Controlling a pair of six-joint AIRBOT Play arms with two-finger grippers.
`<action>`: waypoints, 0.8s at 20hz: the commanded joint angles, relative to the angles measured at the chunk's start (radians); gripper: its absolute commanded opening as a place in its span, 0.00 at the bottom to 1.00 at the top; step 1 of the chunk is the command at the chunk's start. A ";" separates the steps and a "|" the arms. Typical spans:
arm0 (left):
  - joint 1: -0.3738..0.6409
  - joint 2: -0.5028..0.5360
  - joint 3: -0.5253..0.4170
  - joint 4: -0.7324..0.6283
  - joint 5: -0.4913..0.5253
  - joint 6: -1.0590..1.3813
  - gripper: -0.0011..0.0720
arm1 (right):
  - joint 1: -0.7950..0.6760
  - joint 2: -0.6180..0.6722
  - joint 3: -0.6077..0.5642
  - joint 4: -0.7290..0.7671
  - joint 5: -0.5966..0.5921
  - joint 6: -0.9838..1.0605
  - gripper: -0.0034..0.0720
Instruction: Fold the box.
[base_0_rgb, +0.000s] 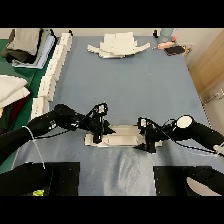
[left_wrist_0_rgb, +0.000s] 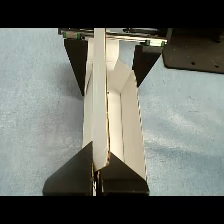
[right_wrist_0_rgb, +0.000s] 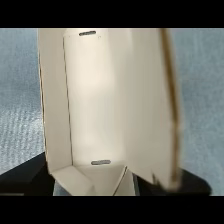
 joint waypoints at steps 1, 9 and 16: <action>0.000 0.001 0.001 0.000 0.000 0.000 0.04 | 0.000 -0.010 -0.005 0.027 -0.003 -0.026 0.98; 0.000 0.001 0.001 0.000 0.000 0.000 0.04 | 0.002 -0.010 -0.027 0.060 -0.026 -0.057 0.87; 0.001 0.000 0.001 0.000 0.000 0.000 0.04 | 0.036 -0.017 -0.035 0.067 -0.043 -0.087 0.88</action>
